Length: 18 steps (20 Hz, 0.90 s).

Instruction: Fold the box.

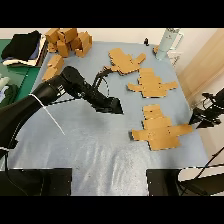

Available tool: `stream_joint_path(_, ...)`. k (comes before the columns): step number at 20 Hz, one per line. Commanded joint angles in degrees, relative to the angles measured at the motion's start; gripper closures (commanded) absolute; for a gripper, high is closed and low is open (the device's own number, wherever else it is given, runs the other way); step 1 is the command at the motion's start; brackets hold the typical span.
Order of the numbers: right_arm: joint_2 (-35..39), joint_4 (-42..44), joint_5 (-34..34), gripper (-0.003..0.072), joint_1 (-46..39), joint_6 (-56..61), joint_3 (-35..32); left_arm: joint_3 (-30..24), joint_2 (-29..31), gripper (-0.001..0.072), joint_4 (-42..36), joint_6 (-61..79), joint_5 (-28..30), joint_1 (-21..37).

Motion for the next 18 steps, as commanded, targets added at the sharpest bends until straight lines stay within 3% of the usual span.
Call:
stream_joint_path(1,-3.39,7.61,-0.24,0.0199,-1.14,-6.19,-0.37,0.07,-0.02,0.0062,-6.29,4.81,-7.5,0.24)
stream_joint_path(4,-4.39,8.7,-1.33,0.0241,-0.85,-6.23,-0.61,0.04,0.0,0.0062,-6.56,4.74,-5.51,0.24)
stream_joint_path(6,-4.39,12.35,-3.58,0.0402,-0.83,-6.29,-0.66,0.04,0.0,0.0063,-9.44,4.79,-3.52,0.24)
stream_joint_path(8,-4.39,18.82,-6.73,0.0656,-0.2,-6.49,-1.95,0.07,0.0,0.0063,-11.06,5.07,-2.12,0.26)
stream_joint_path(12,-3.8,28.85,-7.76,0.0682,6.99,-6.47,-8.57,0.04,0.0,0.0062,-10.97,8.63,-2.45,1.66)
stream_joint_path(18,6.91,34.82,21.38,0.0682,29.94,-4.96,-19.06,0.04,0.0,0.0063,-9.33,11.02,-8.52,10.12)
